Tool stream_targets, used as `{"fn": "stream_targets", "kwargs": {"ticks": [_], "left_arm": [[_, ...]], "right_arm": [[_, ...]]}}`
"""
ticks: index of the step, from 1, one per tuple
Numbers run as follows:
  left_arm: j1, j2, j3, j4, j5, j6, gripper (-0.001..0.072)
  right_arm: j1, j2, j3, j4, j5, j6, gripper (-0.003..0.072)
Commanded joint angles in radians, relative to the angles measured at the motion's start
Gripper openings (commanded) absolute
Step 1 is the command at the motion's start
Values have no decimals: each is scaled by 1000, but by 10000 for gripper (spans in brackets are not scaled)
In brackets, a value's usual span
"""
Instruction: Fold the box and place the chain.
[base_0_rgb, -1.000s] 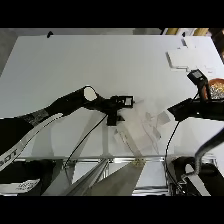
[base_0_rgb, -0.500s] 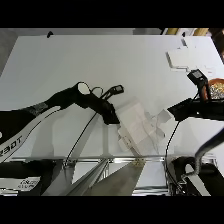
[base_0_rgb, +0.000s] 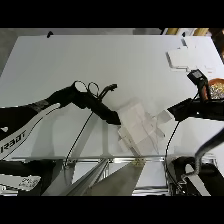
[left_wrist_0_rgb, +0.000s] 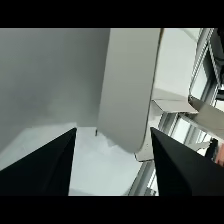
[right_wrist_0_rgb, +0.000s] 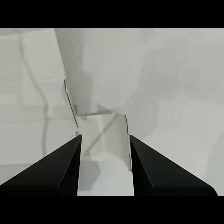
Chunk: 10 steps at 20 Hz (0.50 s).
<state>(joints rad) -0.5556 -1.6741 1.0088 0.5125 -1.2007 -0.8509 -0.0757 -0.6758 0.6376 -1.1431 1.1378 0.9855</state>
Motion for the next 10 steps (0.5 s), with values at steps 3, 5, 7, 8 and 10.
{"fn": "stream_targets", "kwargs": {"ticks": [3, 5, 7, 8, 10], "left_arm": [[-92, -50, 0, -70, 110, -22, 638], [-116, -50, 0, -90, 154, -5, 635], [-140, -51, 0, -92, 176, -5, 623], [-154, -53, 0, -88, 180, 0, 589], [-173, -58, 0, -85, 187, 32, 467]], "right_arm": [[1, 0, 1, 0, 3, 0, 339], [1, 0, 1, 0, 3, 0, 339], [1, 0, 1, 0, 2, 0, 339], [1, 0, 1, 0, 2, 0, 339], [1, 0, 1, 0, 2, 0, 339]]}}
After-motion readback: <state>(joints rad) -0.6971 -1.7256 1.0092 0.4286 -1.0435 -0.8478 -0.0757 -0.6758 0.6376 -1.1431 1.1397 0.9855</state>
